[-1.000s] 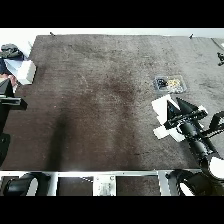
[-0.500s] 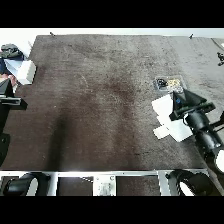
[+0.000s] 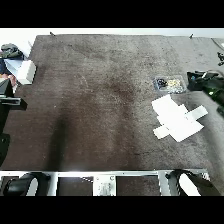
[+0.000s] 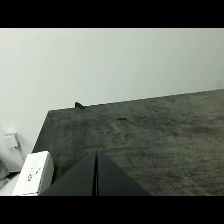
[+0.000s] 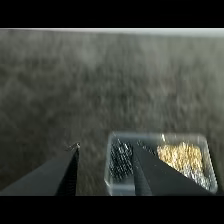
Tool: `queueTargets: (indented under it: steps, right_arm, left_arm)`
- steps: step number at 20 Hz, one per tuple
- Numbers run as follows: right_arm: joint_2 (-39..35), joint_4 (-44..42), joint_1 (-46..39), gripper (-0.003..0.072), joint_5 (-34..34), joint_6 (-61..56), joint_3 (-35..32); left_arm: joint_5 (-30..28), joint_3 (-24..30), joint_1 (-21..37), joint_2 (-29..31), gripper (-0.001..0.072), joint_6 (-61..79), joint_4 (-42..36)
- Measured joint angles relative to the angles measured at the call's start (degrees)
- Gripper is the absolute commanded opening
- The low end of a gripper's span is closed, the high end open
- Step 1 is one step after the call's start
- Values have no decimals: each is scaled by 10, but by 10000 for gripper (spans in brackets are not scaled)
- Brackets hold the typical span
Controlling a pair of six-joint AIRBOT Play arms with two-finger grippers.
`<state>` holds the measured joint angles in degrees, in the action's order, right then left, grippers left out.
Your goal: Fold the box and place the chain.
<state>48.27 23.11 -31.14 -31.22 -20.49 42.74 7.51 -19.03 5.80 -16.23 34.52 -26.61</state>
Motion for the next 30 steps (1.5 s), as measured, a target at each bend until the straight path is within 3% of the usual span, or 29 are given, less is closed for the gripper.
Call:
queueTargets:
  steps: [4, 7, 18, 24, 30]
  right_arm:
    - [128, 83, -148, 395, -179, -73, 134]
    - [209, 147, -208, 395, -259, -101, 219]
    - [541, 368, -247, 393, -471, -113, 543]
    - [635, 412, -243, 393, -541, -88, 603]
    - [665, 426, -239, 375, -600, -76, 610]
  left_arm:
    - [0, 0, 0, 0, 11, 0, 0]
    - [0, 0, 0, 0, 11, 0, 0]
    - [0, 0, 0, 0, 11, 0, 0]
    - [0, 0, 0, 0, 11, 0, 0]
    - [0, 0, 0, 0, 11, 0, 0]
